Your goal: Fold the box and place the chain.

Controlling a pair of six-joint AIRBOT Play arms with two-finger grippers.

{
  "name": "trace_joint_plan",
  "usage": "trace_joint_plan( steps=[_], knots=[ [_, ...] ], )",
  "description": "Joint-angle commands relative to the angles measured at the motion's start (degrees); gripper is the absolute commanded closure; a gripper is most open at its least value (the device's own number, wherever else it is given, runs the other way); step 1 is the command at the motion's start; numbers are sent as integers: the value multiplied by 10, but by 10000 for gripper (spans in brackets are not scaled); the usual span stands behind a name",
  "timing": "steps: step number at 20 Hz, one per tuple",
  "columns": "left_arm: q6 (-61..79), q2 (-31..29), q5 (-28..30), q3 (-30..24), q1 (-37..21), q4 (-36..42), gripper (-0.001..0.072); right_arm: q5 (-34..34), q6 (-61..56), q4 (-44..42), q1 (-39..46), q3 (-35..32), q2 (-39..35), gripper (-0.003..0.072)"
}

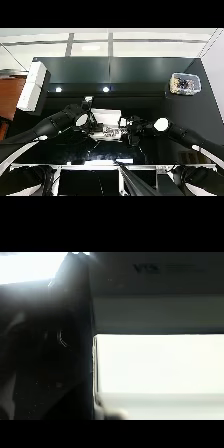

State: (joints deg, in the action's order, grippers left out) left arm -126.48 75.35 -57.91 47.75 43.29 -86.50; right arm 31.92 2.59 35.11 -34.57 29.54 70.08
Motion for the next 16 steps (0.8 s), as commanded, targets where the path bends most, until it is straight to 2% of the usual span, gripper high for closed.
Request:
trace_joint_plan(
  steps=[1,4,5,8,12,16],
  knots=[
    [1,0,2,1,0,2,680,-11,-5,5,-5,0,0,626],
    [1,0,2,1,0,2,680,-11,-46,17,-5,0,-21,628],
    [0,0,2,1,0,2,680,-11,-70,31,-4,0,-33,669],
    [1,0,2,1,0,2,680,0,-186,94,9,0,-85,664],
    [0,0,2,1,0,2,680,67,-351,161,51,2,-194,665],
    [0,0,3,1,0,2,680,136,-473,159,80,28,-306,665]
  ],
)
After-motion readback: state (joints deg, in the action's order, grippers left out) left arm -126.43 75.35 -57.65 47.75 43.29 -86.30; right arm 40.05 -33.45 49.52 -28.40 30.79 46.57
